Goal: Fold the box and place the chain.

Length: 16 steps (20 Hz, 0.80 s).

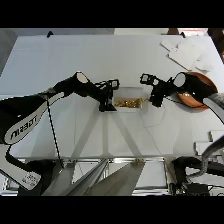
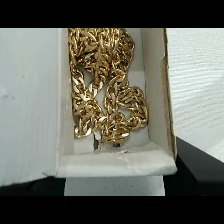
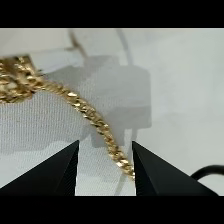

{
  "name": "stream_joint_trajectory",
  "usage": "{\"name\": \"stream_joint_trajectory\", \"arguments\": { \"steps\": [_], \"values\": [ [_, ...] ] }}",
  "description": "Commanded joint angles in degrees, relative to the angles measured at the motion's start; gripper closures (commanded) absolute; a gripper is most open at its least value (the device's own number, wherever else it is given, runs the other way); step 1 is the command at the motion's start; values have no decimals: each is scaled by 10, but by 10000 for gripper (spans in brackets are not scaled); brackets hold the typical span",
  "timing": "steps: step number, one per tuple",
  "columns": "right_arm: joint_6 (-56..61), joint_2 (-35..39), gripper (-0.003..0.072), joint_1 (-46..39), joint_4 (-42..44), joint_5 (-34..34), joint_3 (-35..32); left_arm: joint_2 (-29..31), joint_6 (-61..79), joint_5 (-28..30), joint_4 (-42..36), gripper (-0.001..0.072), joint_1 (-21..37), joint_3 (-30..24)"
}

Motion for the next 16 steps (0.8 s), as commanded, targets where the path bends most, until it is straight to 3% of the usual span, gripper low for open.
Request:
{"name": "stream_joint_trajectory", "arguments": {
  "steps": [1,5,8,9,11,16],
  "values": [
    [1,-3,317,-1,0,-56,1,0,0,0,0,375,0,0],
    [-11,-32,329,-1,1,-12,1,0,0,0,0,375,0,0],
    [-11,-52,394,-1,0,23,1,0,0,0,0,375,0,0],
    [-10,-55,439,-1,-1,24,1,0,0,0,0,375,0,0],
    [-7,-57,667,-1,-1,23,1,0,0,0,0,375,0,0],
    [57,-40,670,-1,-1,22,1,0,0,0,0,375,0,0]
  ]
}}
